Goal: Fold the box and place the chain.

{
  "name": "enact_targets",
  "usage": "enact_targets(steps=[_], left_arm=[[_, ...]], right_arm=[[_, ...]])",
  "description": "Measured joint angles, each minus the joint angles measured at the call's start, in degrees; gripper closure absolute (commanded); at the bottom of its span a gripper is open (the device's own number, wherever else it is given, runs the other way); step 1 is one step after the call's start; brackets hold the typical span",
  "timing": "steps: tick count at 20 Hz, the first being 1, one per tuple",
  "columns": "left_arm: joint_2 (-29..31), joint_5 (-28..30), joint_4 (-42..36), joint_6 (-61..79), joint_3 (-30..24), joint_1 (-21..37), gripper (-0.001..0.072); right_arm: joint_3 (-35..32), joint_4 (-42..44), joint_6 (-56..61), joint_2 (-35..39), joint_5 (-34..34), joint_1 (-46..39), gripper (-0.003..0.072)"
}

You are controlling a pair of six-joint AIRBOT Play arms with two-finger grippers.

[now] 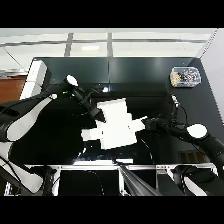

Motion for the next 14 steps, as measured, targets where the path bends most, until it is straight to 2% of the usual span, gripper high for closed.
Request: enact_targets(steps=[2,3,7,8,9,10,11,12,13,14], left_arm=[[0.00,0.48,0.26,-0.24,0.00,-0.17,0.0390],[0.02,0.83,0.33,-0.37,0.00,-0.24,0.0429],[0.02,1.20,0.90,-0.48,0.00,-0.42,0.0438],[0.02,1.31,0.98,-0.63,0.00,-0.52,0.0497],[0.02,1.31,1.01,-0.63,0.00,-0.68,0.0611],[0.02,1.29,1.03,-0.57,0.00,-0.85,0.0684],[0.02,0.90,1.01,0.15,0.00,-1.01,0.0684],[0.07,0.31,0.92,0.52,0.00,-1.14,0.0685],[0.07,0.02,0.92,0.83,0.00,-1.14,0.0685],[0.09,-0.26,0.96,1.20,0.00,-1.05,0.0685]], right_arm=[[0.00,0.00,0.00,-0.02,0.02,0.00,0.0665],[0.00,0.00,0.00,0.00,0.02,0.00,0.0665],[0.00,0.00,0.00,0.00,0.02,0.00,0.0665],[0.00,0.00,0.00,0.00,0.02,0.00,0.0665],[0.00,0.00,0.00,0.00,0.02,0.00,0.0665],[0.00,-0.02,0.00,0.00,0.02,0.00,0.0665],[0.00,-0.02,-0.02,0.00,0.00,0.00,0.0664],[0.00,-0.02,-0.02,-0.02,0.00,0.00,0.0563],[-0.02,0.00,0.00,0.00,-0.07,0.02,0.0166],[0.04,-0.04,-0.02,0.00,-0.28,0.00,-0.0023]])
